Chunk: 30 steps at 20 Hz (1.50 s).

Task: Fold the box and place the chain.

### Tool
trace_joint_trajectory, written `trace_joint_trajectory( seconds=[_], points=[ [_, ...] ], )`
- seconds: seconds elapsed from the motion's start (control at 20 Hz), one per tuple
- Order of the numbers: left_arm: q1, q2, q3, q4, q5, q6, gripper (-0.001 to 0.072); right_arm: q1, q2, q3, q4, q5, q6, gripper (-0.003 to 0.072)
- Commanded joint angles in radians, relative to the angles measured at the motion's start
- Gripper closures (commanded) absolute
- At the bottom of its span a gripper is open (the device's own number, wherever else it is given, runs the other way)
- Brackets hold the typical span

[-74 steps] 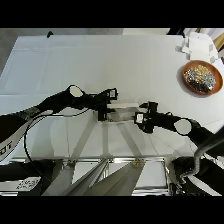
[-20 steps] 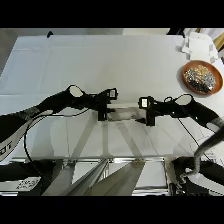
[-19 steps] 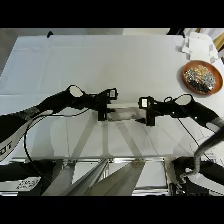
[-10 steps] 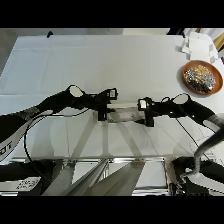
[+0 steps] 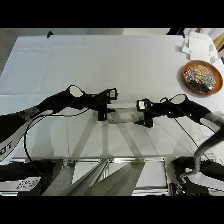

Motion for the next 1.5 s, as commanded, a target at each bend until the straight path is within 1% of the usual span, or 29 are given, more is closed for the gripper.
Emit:
trace_joint_trajectory(
  seconds=[0.0, 0.3, 0.4, 0.55, 0.65, 0.7, 0.75, 0.85, 0.95, 1.25, 1.45],
  points=[
    [0.000, 0.000, 0.000, 0.000, 0.000, 0.000, 0.0697, 0.001, -0.018, 0.004, 0.004, -0.005, -0.005, 0.0004],
    [0.000, 0.000, 0.000, 0.000, 0.000, 0.000, 0.0697, 0.001, -0.037, 0.024, 0.025, 0.005, -0.004, 0.0008],
    [0.000, 0.000, 0.000, 0.000, 0.000, 0.000, 0.0697, 0.001, -0.041, 0.024, 0.025, 0.006, -0.004, 0.0038],
    [0.000, 0.000, 0.000, 0.000, 0.000, 0.000, 0.0697, 0.001, -0.041, 0.024, 0.025, 0.006, -0.004, 0.0040],
    [0.000, 0.000, 0.000, 0.000, 0.000, 0.000, 0.0697, 0.001, -0.044, 0.024, 0.025, 0.005, -0.004, 0.0125],
    [0.000, 0.000, 0.000, 0.000, 0.000, 0.000, 0.0697, 0.001, -0.045, 0.024, 0.025, 0.002, -0.004, 0.0131],
    [0.000, 0.000, 0.000, 0.000, 0.000, 0.000, 0.0697, 0.001, -0.045, 0.024, 0.023, -0.002, -0.004, 0.0167],
    [0.000, 0.000, 0.000, 0.000, 0.000, 0.000, 0.0697, 0.001, -0.046, 0.024, 0.020, -0.005, -0.004, 0.0182],
    [0.000, 0.000, 0.000, 0.000, 0.000, 0.000, 0.0697, 0.001, -0.047, 0.024, 0.020, -0.006, -0.004, 0.0240],
    [0.000, 0.000, 0.000, 0.000, 0.000, 0.000, 0.0697, 0.001, -0.047, 0.024, 0.021, -0.005, -0.003, 0.0233],
    [0.000, 0.000, 0.000, 0.000, 0.000, 0.000, 0.0697, 0.001, -0.047, 0.024, 0.021, 0.018, -0.003, 0.0233]
  ],
)
